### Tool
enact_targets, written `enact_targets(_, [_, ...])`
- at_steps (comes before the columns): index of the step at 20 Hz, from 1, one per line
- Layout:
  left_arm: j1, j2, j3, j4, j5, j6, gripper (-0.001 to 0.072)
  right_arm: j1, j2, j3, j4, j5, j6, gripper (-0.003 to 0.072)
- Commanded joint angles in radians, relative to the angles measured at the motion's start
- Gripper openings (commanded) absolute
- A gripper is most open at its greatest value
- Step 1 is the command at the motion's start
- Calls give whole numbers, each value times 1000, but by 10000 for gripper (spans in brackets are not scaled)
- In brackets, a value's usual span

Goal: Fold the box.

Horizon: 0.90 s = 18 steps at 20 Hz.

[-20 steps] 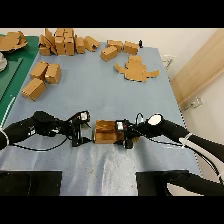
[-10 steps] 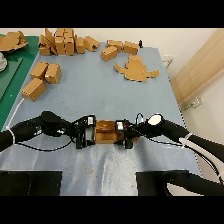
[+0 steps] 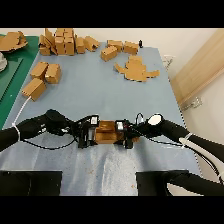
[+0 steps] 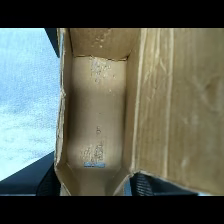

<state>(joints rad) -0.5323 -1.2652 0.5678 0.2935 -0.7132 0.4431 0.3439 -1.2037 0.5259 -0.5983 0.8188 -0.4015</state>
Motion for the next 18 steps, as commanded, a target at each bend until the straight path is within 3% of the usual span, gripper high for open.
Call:
enact_targets(1, [-11,-5,5,17,-2,-6,699,1,0,0,0,0,0,506])
enact_targets(11, [-17,-5,6,35,45,-68,697,1,0,0,0,0,0,507])
enact_targets(12, [-21,-5,6,47,46,-70,679,1,0,0,0,0,0,507])
enact_targets(13, [-26,-5,6,60,48,-75,553,1,0,0,0,0,0,507])
enact_targets(14, [-30,-5,6,74,48,-78,523,1,0,0,0,0,0,507])
enact_targets(18, [-35,-5,6,97,49,-95,523,1,0,0,0,0,0,507])
